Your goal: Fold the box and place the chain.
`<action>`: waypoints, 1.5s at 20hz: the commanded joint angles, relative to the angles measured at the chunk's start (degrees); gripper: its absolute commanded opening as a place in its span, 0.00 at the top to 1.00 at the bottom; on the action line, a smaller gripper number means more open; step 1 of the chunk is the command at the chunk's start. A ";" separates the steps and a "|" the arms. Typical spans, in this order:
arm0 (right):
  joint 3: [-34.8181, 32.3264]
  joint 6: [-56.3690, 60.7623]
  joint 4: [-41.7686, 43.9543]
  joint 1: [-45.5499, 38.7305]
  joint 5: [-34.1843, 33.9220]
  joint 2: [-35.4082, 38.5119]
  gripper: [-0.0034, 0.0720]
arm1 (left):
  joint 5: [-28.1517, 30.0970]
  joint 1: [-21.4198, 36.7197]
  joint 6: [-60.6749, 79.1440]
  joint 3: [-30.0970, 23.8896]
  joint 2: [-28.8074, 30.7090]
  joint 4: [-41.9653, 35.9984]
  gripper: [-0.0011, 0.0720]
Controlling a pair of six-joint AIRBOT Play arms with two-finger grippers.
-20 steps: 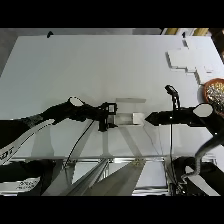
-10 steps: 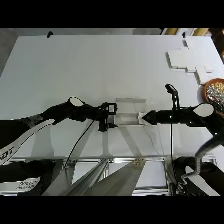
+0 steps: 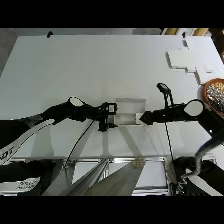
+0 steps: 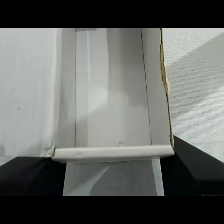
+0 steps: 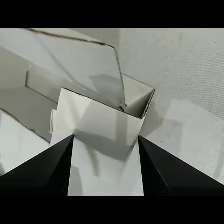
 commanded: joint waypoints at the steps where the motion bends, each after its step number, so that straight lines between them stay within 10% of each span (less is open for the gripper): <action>1: 4.20 12.00 -10.03 6.16 -1.14 -3.26 0.41 | 0.02 0.02 0.00 -0.02 0.04 0.02 0.80; 30: 14.01 39.08 -24.30 17.05 3.87 -19.69 0.53 | 0.02 0.02 0.00 -0.02 0.04 0.04 0.80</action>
